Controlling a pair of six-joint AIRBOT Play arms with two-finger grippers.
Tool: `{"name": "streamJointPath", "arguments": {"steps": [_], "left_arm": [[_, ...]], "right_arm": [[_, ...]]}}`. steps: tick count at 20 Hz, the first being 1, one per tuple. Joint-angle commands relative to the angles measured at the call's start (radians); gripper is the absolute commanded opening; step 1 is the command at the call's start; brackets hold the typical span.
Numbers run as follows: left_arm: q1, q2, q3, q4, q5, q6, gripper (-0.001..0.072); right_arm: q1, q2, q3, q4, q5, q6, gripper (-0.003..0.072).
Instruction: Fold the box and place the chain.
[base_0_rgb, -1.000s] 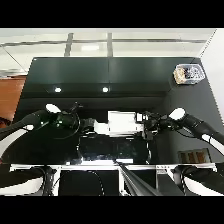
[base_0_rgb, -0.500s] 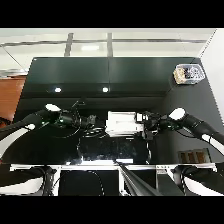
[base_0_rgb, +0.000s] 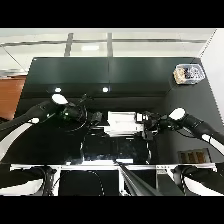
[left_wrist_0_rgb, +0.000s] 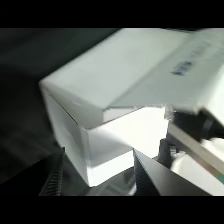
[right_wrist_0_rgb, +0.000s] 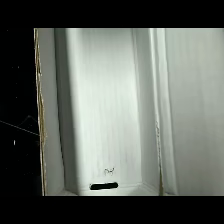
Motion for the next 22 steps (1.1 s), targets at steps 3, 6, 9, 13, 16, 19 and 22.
{"name": "streamJointPath", "arguments": {"steps": [3,6,9,13,16,19,22], "left_arm": [[-0.095,0.001,0.157,0.192,0.028,-0.229,0.0409],[-0.133,0.000,0.194,0.264,0.050,-0.322,0.0397],[-0.177,0.000,0.200,0.352,0.073,-0.425,0.0397],[-0.240,0.000,0.200,0.443,0.135,-0.542,0.0397],[-0.279,-0.002,0.200,0.500,0.170,-0.615,0.0395],[-0.310,-0.003,0.201,0.593,0.170,-0.702,0.0396],[-0.342,-0.008,0.202,0.694,0.172,-0.816,0.0396]], "right_arm": [[0.000,0.000,0.000,0.000,0.000,0.000,0.0132],[0.000,0.000,0.000,0.000,0.000,0.000,0.0132],[0.000,0.000,0.000,0.000,0.000,0.000,0.0132],[0.000,0.000,0.000,0.000,0.000,0.000,0.0132],[0.000,0.000,0.000,0.000,0.000,0.000,0.0132],[0.000,0.000,0.000,0.000,0.000,0.000,0.0132],[0.000,0.000,0.000,0.001,0.000,0.000,0.0132]]}}
